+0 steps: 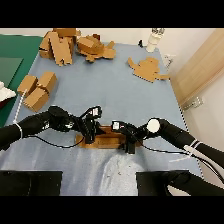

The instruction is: Fold the box.

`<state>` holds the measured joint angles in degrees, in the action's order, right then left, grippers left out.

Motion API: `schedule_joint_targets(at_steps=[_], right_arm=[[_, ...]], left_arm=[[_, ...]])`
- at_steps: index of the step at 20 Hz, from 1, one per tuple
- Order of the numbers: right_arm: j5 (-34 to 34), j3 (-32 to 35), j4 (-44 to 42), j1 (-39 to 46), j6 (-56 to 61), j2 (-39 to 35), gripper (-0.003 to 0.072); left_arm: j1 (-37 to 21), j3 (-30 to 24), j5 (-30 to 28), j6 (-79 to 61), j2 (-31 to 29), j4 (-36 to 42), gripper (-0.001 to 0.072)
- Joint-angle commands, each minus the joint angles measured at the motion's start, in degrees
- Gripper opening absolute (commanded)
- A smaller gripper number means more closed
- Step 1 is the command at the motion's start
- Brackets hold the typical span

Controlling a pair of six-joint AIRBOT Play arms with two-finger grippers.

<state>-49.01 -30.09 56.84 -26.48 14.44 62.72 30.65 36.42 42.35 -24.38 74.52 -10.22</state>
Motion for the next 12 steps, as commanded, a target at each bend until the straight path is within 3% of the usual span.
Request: schedule_joint_targets(at_steps=[1, 7, 8, 9, 12], right_arm=[[0.0, 0.0, -0.1, -0.1, 0.1, 0.0, 0.0442], [0.0, 0.0, -0.1, -0.1, 0.1, 0.0, 0.0442], [0.0, 0.0, -0.1, -0.1, 0.1, 0.0, 0.0442], [-0.1, 0.0, -0.1, -0.1, 0.1, 0.0, 0.0442], [-0.1, 0.0, -0.1, -0.1, 0.1, 0.0, 0.0442]], left_arm=[[0.0, 0.0, -0.8, 0.0, 0.0, -0.1, 0.0016], [0.0, 0.0, -0.8, 0.0, 0.0, -0.1, 0.0017], [0.0, 0.0, -0.9, 0.0, 0.0, -0.1, 0.0116], [0.0, 0.0, -1.3, 0.6, 0.0, 0.2, 0.0337], [0.0, 0.0, -1.9, 4.6, 0.0, 0.3, 0.0364]])
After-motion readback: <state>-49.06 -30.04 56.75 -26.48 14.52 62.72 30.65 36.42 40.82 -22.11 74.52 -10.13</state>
